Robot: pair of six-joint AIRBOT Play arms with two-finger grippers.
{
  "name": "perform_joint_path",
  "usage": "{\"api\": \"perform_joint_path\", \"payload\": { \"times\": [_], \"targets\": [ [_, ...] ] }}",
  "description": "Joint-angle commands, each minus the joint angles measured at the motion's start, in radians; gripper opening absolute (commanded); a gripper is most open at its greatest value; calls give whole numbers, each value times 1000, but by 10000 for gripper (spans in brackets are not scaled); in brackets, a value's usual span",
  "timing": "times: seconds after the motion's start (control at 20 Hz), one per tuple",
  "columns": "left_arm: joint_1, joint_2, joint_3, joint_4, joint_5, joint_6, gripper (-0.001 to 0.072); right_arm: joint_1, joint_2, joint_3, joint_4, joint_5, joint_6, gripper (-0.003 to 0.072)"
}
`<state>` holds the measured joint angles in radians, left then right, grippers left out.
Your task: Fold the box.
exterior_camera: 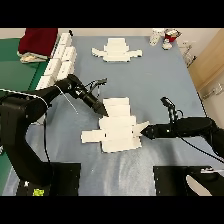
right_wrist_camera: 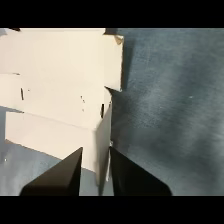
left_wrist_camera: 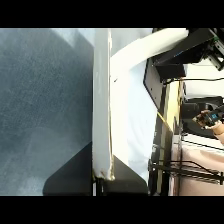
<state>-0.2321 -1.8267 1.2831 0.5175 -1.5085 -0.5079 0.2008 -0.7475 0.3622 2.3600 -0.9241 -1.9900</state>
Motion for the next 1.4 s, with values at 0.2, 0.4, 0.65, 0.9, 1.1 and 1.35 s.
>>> {"api": "perform_joint_path", "payload": {
  "times": [0.2,0.4,0.65,0.9,1.1,1.35],
  "targets": [
    [1,29,1,-3,-9,92,9,-2,1,44,-304,77,114,321],
    [-19,133,-11,-1,76,128,6,-2,1,128,-621,89,317,396],
    [-116,348,-179,6,310,221,4,-2,1,214,-837,101,582,474],
    [-255,653,-484,7,698,406,5,-2,0,220,-879,146,719,474],
    [-400,852,-673,7,953,575,6,-2,0,220,-879,176,763,473],
    [-515,858,-743,6,975,597,11,-2,0,220,-856,182,771,471]
  ]
}}
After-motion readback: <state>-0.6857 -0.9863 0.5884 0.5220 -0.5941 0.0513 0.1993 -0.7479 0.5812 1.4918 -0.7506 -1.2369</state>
